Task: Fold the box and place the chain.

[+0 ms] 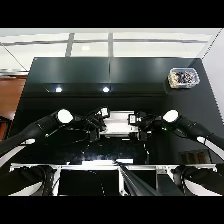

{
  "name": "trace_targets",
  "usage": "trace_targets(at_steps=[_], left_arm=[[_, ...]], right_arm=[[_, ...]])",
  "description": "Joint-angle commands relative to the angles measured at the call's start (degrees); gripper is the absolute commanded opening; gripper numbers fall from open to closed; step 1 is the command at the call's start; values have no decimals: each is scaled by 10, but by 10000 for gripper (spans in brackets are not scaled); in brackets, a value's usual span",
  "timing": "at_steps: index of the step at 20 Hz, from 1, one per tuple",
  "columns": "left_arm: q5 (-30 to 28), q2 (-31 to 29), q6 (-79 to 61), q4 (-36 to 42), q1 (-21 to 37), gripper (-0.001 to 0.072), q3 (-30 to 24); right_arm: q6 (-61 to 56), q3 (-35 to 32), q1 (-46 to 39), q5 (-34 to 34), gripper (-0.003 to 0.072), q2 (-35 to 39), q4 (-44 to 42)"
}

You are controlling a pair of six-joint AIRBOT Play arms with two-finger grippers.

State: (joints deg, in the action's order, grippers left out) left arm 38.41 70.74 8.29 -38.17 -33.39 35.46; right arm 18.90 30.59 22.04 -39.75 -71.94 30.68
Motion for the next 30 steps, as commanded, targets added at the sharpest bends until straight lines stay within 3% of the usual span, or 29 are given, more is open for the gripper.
trace_targets(at_steps=[1, 2, 4, 5, 6, 7, 8, 12, 13, 14, 19, 22, 24, 26, 28, 30], left_arm=[[-7, 11, -6, 14, -2, 145, 0], [-7, 11, -6, 17, -3, 191, 0], [-6, 11, -4, 34, -5, 203, 0], [-5, 11, -4, 40, -5, 291, 0], [-5, 11, -4, 41, -5, 449, 0], [-5, 11, -4, 38, -5, 432, 0], [-5, 11, -4, 31, -5, 313, 0], [-5, 10, -4, 27, -5, 287, 0], [-4, 7, 3, 23, -3, 185, 0], [3, -2, 21, 2, 3, 25, 3], [72, -102, 285, -193, 102, 25, 26], [114, -132, 586, -274, 219, 25, 24], [200, -109, 688, -268, 287, 25, 23], [256, -72, 704, -200, 325, 27, 8], [277, -21, 673, -96, 346, 26, -13], [276, 26, 624, -49, 337, 25, -18]], right_arm=[[0, 0, 0, 0, 233, 0, 0], [0, 0, 0, 0, 233, 0, 0], [0, 0, 0, 0, 232, 0, 0], [0, 0, 0, 0, 232, 0, 0], [0, 0, 0, 0, 233, 0, 0], [0, 0, 0, 0, 232, 0, 0], [0, 0, 0, 0, 233, 0, 0], [0, 0, 0, 0, 233, 0, 0], [0, 0, 0, 0, 232, 0, 0], [0, 0, 0, 0, 233, 0, 0], [0, 0, 0, 0, 232, 0, 0], [0, 0, 0, 0, 233, 0, 0], [0, 0, 0, 0, 233, 0, 0], [0, 0, 0, 0, 233, 0, 0], [0, 0, 0, 0, 233, 0, 0], [0, 0, 0, 0, 232, 0, 0]])
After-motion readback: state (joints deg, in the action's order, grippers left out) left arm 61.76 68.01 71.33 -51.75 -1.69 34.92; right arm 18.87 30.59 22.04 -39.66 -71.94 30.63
